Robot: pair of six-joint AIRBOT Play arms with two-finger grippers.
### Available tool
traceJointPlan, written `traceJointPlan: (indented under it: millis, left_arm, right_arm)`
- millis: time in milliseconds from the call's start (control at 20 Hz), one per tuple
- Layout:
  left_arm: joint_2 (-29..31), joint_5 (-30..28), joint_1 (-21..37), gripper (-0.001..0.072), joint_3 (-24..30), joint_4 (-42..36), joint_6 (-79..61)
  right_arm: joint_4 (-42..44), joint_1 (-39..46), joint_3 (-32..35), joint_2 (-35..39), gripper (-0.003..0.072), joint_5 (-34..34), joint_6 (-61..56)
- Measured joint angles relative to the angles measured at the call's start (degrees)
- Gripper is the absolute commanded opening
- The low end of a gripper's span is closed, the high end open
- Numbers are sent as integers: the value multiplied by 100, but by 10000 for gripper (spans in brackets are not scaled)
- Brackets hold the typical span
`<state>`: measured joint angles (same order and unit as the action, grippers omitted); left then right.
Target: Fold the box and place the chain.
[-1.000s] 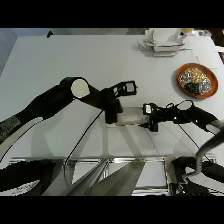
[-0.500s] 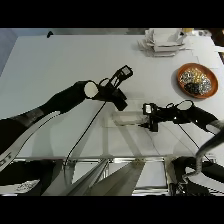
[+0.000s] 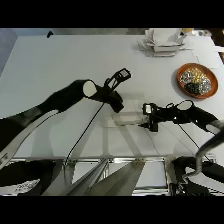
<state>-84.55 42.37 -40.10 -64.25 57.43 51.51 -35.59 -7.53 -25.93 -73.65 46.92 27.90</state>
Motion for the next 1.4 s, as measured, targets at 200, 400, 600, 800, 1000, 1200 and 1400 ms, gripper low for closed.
traceJointPlan:
  millis: [200, 400, 600, 800, 1000, 1200, 1400]
  left_arm:
    - [675, 909, 15, 95, 2, 876, -503]
    - [852, 2061, 9, 226, 0, 1167, -1620]
    - [564, 2490, -35, 277, 2, 1025, -2114]
    - [170, 2328, -87, 277, 13, 866, -2321]
    - [-22, 1937, -101, 277, 240, 647, -2833]
    - [-76, 1290, -101, 277, 699, 444, -3178]
    - [-92, 695, -109, 270, 935, 212, -3296]
  right_arm:
    - [0, 0, 0, 0, 458, 0, 0]
    - [0, 0, 0, 0, 458, 2, 2]
    - [0, 0, 0, 0, 458, 2, 2]
    - [-2, 0, 0, 0, 458, 0, 2]
    - [-2, 0, 0, 0, 458, 2, 2]
    - [-2, 0, 0, 0, 458, 2, 2]
    - [0, 0, 0, 0, 458, 2, 2]
